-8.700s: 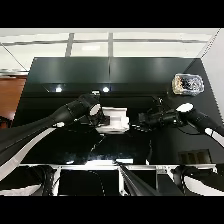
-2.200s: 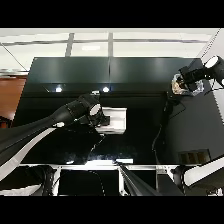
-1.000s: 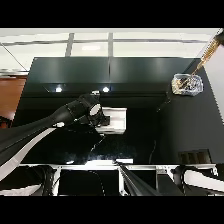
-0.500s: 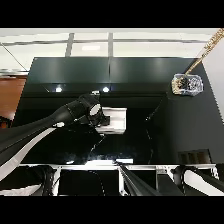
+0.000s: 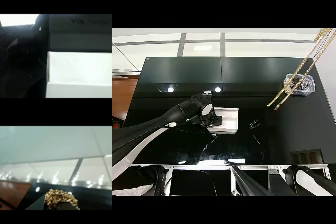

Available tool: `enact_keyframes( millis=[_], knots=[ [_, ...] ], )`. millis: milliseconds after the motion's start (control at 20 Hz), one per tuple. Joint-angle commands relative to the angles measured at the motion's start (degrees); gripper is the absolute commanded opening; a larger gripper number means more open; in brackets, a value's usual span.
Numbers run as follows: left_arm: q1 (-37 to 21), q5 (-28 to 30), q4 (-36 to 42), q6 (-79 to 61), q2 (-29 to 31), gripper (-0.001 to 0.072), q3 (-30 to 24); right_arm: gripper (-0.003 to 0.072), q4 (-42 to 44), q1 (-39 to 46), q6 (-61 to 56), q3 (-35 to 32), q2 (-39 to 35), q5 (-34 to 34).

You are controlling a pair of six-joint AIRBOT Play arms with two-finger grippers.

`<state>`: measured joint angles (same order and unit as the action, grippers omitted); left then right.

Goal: Fold the box and place the chain.

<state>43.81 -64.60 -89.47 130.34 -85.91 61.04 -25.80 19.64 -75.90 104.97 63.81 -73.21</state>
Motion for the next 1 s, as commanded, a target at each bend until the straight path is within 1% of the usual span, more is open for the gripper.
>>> enact_keyframes(
  millis=[0, 100, 200, 400, 950],
  knots=[
    [0.0, 0.0, 0.0, 0.0, 0.0, 0.0029, 0.0, 0.0008, 1.0, -3.1, 2.5, -0.1, -0.2, -10.3],
    [0.0, 0.0, 0.0, 0.0, 0.0, 0.0029, 0.0, 0.0008, -3.1, -8.2, 2.6, -0.1, -0.3, -10.9],
    [0.0, 0.0, 0.0, 0.0, 0.0, 0.0029, 0.0, 0.0008, -6.7, -12.9, 2.6, -0.2, -0.3, -13.0],
    [0.0, 0.0, 0.0, 0.0, 0.0, 0.0029, 0.0, 0.0007, -7.5, -20.7, 2.2, -1.7, -0.3, -13.3],
    [0.0, 0.0, 0.0, 0.0, 0.0, 0.0029, 0.0, 0.0007, -7.3, -28.6, 0.7, -1.8, -0.3, -13.2]
  ],
)
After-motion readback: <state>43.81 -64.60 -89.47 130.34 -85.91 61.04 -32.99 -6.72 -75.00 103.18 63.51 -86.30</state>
